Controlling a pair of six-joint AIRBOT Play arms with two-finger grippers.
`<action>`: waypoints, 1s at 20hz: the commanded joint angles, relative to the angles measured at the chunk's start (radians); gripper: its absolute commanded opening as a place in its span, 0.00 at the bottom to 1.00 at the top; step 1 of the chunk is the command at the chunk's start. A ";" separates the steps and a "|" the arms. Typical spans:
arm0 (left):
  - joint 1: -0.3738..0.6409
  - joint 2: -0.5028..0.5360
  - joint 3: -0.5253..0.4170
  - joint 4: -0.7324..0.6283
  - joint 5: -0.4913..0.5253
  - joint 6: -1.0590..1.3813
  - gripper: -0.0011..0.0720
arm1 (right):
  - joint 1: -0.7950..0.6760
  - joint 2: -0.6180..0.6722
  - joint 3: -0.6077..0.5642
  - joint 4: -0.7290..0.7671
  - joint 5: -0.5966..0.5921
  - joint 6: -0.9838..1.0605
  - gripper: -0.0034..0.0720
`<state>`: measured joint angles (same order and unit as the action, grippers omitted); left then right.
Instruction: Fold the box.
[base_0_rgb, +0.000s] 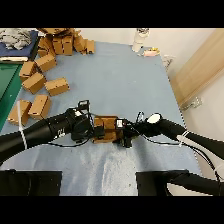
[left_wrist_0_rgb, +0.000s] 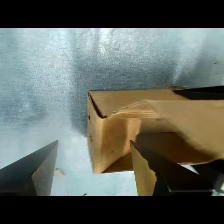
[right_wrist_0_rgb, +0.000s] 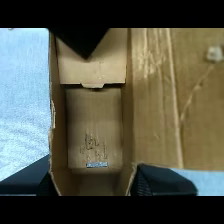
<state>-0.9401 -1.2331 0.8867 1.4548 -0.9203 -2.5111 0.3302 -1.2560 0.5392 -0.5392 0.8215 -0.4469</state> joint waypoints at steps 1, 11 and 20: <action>-0.019 -0.028 0.017 0.009 0.004 -0.062 0.95 | 0.000 0.000 0.000 0.000 0.000 0.000 0.71; -0.026 -0.155 0.121 0.035 -0.064 -0.096 0.92 | 0.000 0.000 0.000 0.000 0.000 0.000 0.71; -0.024 -0.171 0.158 0.073 -0.104 0.002 0.92 | 0.000 0.000 0.000 0.000 0.000 0.000 0.71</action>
<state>-0.9665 -1.3945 1.0233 1.5085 -1.0157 -2.5504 0.3302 -1.2560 0.5392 -0.5392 0.8211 -0.4469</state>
